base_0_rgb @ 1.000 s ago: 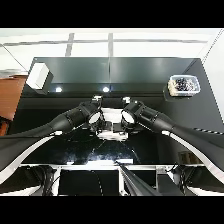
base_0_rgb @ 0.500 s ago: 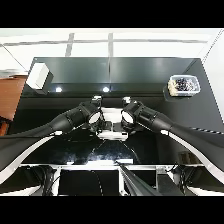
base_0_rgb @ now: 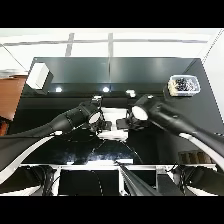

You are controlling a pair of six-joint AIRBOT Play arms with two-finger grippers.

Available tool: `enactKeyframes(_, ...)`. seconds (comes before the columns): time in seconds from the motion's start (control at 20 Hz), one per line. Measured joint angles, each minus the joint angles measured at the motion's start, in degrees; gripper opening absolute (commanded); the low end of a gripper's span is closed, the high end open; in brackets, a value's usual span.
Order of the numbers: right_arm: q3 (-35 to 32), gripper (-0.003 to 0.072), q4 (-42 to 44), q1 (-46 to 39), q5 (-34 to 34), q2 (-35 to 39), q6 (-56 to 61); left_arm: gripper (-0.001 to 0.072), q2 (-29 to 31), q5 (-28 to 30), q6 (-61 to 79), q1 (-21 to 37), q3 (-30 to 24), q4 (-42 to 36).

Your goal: Fold the box and place the chain.

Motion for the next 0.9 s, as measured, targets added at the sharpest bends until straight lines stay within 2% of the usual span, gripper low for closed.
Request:
enactKeyframes(0.15,0.0,0.0380,-3.0,-4.8,2.6,7.6,-3.1,0.0030,0.0,0.0,0.0,0.0,0.0,0.0)
enactKeyframes(0.25,0.0,0.0381,-9.4,-10.0,4.3,11.1,-4.8,0.0030,0.0,0.0,0.0,0.0,0.0,0.0)
enactKeyframes(0.3,0.0,0.0501,-12.8,-13.5,4.5,12.1,-5.9,0.0030,0.0,0.0,0.0,0.0,0.0,0.0)
enactKeyframes(0.35,-0.1,0.0720,-15.6,-17.6,3.9,12.5,-7.0,0.0030,0.0,0.0,0.0,0.0,0.0,0.0)
enactKeyframes(0.45,-0.1,0.0715,-17.9,-26.1,0.1,12.0,-10.1,0.0029,0.0,0.0,0.0,0.0,0.0,0.0)
enactKeyframes(0.65,1.5,0.0712,-13.3,-42.2,-13.7,5.3,-18.1,0.0030,0.0,0.0,0.0,0.0,0.0,0.0)
enactKeyframes(0.75,5.0,0.0711,-11.6,-47.1,-17.9,-0.5,-20.2,0.0029,0.0,0.0,0.0,0.0,0.0,0.0)
enactKeyframes(0.9,12.0,0.0709,-9.9,-50.8,-20.3,-9.9,-22.1,0.0030,0.0,0.2,0.0,0.0,0.0,0.0)
